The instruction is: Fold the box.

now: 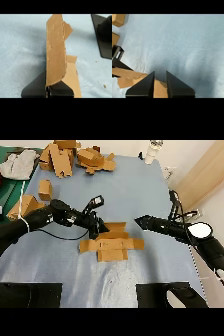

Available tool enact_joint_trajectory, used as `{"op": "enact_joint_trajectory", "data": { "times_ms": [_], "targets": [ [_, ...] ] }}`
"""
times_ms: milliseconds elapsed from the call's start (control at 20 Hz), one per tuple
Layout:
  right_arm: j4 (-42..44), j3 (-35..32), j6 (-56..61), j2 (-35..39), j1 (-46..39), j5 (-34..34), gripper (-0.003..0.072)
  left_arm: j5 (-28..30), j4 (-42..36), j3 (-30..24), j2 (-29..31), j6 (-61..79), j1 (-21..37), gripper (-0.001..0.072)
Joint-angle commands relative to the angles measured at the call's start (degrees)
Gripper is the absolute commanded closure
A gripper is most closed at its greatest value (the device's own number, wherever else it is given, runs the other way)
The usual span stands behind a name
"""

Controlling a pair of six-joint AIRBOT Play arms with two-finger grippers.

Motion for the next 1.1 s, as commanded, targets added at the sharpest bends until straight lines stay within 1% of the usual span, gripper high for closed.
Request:
{"op": "enact_joint_trajectory", "data": {
  "times_ms": [0,50,200,300,350,400,500,550,600,650,750,850,900,1050],
  "targets": [
    [-0.50,0.28,0.98,-2.16,0.52,3.23,0.0493,5.97,-1.49,-4.00,3.37,7.76,-2.95,0.0697],
    [-1.16,0.28,0.98,-2.16,1.55,2.40,0.0532,7.45,-3.19,-5.77,5.05,9.73,-3.50,0.0697],
    [-5.84,0.26,1.36,-2.12,5.07,1.20,0.0532,9.27,-4.20,-9.64,7.06,10.43,-2.60,0.0697],
    [-10.47,-0.37,5.33,-1.62,7.28,0.85,0.0534,9.29,-4.42,-11.61,7.04,10.45,-1.29,0.0696],
    [-12.46,-0.92,6.64,-0.81,8.44,0.31,0.0572,9.27,-4.35,-12.22,7.04,10.47,-0.98,0.0697],
    [-14.62,-1.64,8.41,0.46,9.86,-1.29,0.0635,9.29,-4.37,-12.63,7.04,10.51,-0.96,0.0696],
    [-19.91,-3.10,14.16,3.89,12.39,-5.44,0.0645,9.40,-4.37,-13.07,6.97,12.00,-1.20,0.0696],
    [-22.67,-3.67,17.09,5.57,13.16,-6.58,0.0645,10.45,-4.61,-13.05,6.97,13.03,-1.33,0.0696],
    [-25.51,-4.07,19.67,7.23,13.70,-6.73,0.0645,12.22,-6.21,-13.05,6.97,14.84,-1.44,0.0696],
    [-27.61,-4.33,21.86,8.48,14.03,-6.47,0.0645,12.96,-10.01,-13.05,6.97,17.75,-1.42,0.0697],
    [-28.94,-4.72,23.78,10.19,14.23,-5.86,0.0645,11.10,-19.71,-13.05,6.97,25.38,-1.42,0.0696],
    [-28.94,-4.72,24.46,10.54,14.25,-5.62,0.0645,7.76,-25.05,-13.03,6.86,31.65,-1.44,0.0696],
    [-28.94,-4.72,24.83,10.51,14.25,-5.64,0.0645,7.78,-25.79,-13.00,6.23,32.96,-1.42,0.0696],
    [-27.82,-4.72,24.83,10.54,14.25,-5.88,0.0645,7.48,-24.72,-13.00,2.43,32.63,-0.96,0.0696]
  ]
}}
